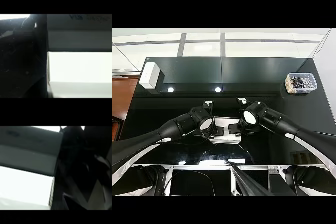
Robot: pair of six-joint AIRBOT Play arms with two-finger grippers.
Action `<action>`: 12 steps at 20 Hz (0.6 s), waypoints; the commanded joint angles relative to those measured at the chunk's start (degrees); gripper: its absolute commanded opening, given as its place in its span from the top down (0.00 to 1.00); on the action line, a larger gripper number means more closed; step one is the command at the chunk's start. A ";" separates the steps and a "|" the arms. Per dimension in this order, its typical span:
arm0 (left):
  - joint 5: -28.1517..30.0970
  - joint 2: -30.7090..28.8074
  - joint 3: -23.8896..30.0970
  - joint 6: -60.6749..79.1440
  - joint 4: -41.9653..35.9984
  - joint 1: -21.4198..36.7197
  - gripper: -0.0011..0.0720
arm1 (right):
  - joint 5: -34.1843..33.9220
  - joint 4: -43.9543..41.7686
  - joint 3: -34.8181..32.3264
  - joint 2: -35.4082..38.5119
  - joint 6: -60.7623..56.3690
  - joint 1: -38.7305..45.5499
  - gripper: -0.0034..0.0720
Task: Fold the box and place the chain.
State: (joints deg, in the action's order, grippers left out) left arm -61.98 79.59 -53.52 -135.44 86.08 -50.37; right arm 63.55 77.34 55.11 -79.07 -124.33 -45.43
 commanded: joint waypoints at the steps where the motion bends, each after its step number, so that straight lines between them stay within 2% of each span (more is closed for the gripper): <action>1: 0.24 0.00 0.00 0.02 -0.02 0.04 0.95 | 0.83 -1.29 0.48 -1.84 -2.97 -0.81 0.55; 4: 0.24 0.00 0.00 0.02 -0.02 0.04 0.95 | 0.68 -1.22 0.48 -3.10 -3.30 -1.55 0.55; 5: 0.24 0.00 0.00 0.02 -0.02 0.04 0.95 | 0.44 -1.18 0.48 -3.21 -3.54 -1.60 0.66; 7: 0.24 0.00 0.00 0.02 -0.02 0.04 0.95 | -0.50 -1.20 0.48 -3.23 -4.00 -1.60 0.74; 8: 0.24 0.00 0.00 0.02 -0.02 0.04 0.95 | -0.90 -1.20 0.48 -3.23 -4.07 -1.60 0.89; 10: 0.24 0.00 0.00 0.02 -0.02 0.04 0.95 | -1.07 -1.18 0.48 -3.23 -4.31 -1.62 0.94; 12: 0.24 0.00 0.00 0.02 -0.02 0.04 0.95 | -1.03 -1.18 0.48 -3.23 -4.28 -1.62 0.94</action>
